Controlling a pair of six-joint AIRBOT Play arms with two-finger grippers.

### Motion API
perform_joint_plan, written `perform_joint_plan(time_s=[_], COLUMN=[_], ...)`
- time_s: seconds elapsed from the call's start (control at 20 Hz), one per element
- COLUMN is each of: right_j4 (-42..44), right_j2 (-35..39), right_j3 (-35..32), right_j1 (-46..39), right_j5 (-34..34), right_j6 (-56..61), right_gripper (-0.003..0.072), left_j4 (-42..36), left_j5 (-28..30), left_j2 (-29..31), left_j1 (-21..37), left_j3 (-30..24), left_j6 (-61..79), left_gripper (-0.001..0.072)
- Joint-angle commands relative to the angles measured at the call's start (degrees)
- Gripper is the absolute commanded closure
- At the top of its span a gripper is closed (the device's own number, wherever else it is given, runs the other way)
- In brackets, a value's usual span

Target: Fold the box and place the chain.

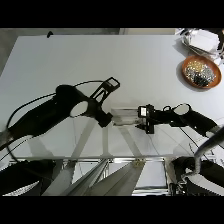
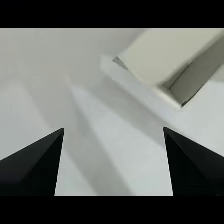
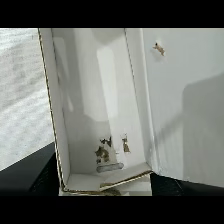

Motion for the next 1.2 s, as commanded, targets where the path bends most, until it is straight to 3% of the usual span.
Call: perform_joint_plan(time_s=[0.0,0.05,0.1,0.15,0.25,0.4,0.6,0.8,1.15], right_j4=[0.0,0.0,-0.02,0.02,0.0,0.0,0.0,0.0,0.0], right_j2=[0.04,0.04,0.04,0.04,0.04,0.04,0.04,0.04,0.04], right_j3=[0.0,-0.02,0.0,0.0,-0.02,-0.02,-0.02,0.0,-0.02], right_j1=[0.02,0.02,0.02,0.02,0.02,0.02,0.02,0.02,0.02], right_j5=[0.04,0.04,0.04,0.07,0.07,0.04,0.04,0.04,0.04], right_j6=[0.0,0.0,0.0,0.0,0.0,0.0,0.0,0.0,0.0], right_gripper=[0.0351,0.0351,0.0351,0.0351,0.0351,0.0351,0.0351,0.0351,0.0351], left_j4=[-8.02,-13.84,-19.78,-25.05,-32.52,-39.63,-43.91,-50.51,-55.67], left_j5=[9.53,9.62,10.12,10.73,14.75,19.58,20.09,23.85,22.75], left_j2=[5.79,5.18,4.15,2.62,-0.7,-5.22,-9.62,-10.34,-13.33], left_j1=[4.61,7.17,9.55,11.65,13.77,13.92,12.66,10.16,9.01], left_j3=[-12.0,-14.43,-15.87,-16.35,-16.35,-16.35,-16.33,-16.33,-16.33], left_j6=[40.76,51.84,61.42,68.54,74.95,79.65,80.08,82.29,83.52], left_gripper=[0.0091,0.0195,0.022,0.0203,0.0012,0.001,0.0003,0.0,-0.0001])
